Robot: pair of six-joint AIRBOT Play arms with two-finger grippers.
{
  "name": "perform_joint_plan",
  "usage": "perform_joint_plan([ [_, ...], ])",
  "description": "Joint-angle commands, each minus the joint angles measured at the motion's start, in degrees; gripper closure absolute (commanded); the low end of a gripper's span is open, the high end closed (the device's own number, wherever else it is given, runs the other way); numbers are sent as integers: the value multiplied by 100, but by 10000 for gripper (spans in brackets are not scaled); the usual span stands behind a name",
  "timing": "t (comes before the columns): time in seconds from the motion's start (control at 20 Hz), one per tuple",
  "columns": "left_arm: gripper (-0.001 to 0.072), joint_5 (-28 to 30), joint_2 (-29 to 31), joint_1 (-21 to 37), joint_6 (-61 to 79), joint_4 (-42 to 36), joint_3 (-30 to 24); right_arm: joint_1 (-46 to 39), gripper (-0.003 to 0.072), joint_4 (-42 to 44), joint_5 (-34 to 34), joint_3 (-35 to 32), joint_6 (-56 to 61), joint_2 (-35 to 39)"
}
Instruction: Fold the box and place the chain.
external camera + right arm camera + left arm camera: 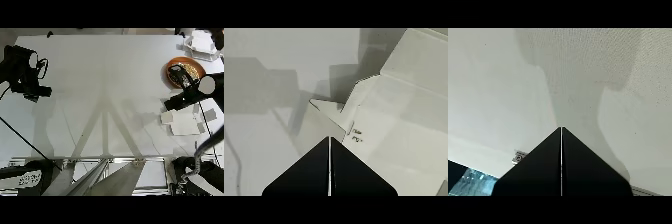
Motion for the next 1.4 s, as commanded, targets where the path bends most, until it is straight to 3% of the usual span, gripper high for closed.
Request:
perform_joint_plan([
  [0.0, 701, 2, 4, 2, 2, 2, -2, -2, 679, 0, -98, 7, 2, 4],
  [0.1, 701, 2, 4, 2, 2, 2, -2, -11, 679, -140, -223, 11, 308, 7],
  [0.25, 701, 4, 4, 2, 2, 2, -2, -348, 678, -1261, -389, 166, 1080, 4],
  [0.3, 701, 2, 4, 2, 2, 0, -2, -599, 610, -1626, -363, 203, 1075, 4],
  [0.5, 701, 2, 4, 2, 2, 0, -2, -1797, 151, -2190, 109, 203, 654, -90],
  [0.55, 701, 2, 4, 2, 2, 0, -2, -2079, 131, -2190, 192, 203, 522, -131],
  [0.8, 701, 4, 4, 2, 2, 0, -2, -2894, 118, -2317, -57, 203, -7, -474],
  [1.2, 701, 2, 4, 2, 2, 0, -2, -2914, 121, -2885, -197, 203, -131, -1709],
  [1.35, 701, 2, 4, 2, 2, 0, -2, -2914, 197, -2752, -229, 203, -48, -2039],
])
